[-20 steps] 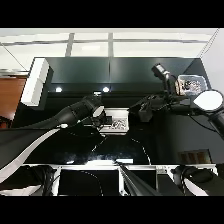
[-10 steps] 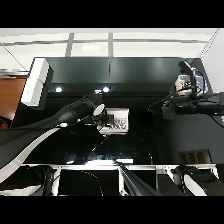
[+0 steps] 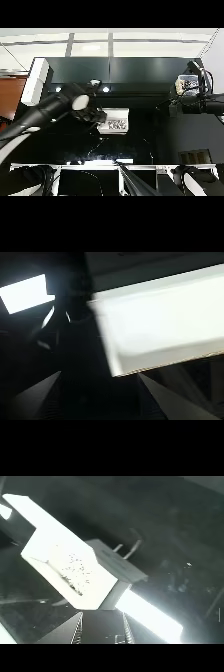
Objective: Fold the box and place the chain.
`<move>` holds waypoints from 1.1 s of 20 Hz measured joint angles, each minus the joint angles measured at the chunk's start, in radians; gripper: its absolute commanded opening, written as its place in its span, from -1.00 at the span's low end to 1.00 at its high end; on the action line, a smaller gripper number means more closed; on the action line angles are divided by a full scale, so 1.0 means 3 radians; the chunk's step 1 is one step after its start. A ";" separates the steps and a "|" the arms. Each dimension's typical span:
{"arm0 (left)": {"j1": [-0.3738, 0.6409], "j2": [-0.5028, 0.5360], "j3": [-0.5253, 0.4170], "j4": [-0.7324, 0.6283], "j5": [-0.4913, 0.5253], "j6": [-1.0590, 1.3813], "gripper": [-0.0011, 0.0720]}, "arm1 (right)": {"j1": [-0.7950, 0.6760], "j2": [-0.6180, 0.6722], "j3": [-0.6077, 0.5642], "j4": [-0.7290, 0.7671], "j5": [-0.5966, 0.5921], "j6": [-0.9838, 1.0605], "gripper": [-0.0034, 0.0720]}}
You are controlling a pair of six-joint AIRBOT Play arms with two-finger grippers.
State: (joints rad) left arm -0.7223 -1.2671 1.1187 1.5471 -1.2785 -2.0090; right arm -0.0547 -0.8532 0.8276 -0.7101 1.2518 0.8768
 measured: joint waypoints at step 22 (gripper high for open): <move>0.1494 0.0037 -0.1630 -0.2842 0.0952 0.7050 1.00 | 0.0014 0.0001 0.0000 -0.0031 -0.0066 0.0010 -0.07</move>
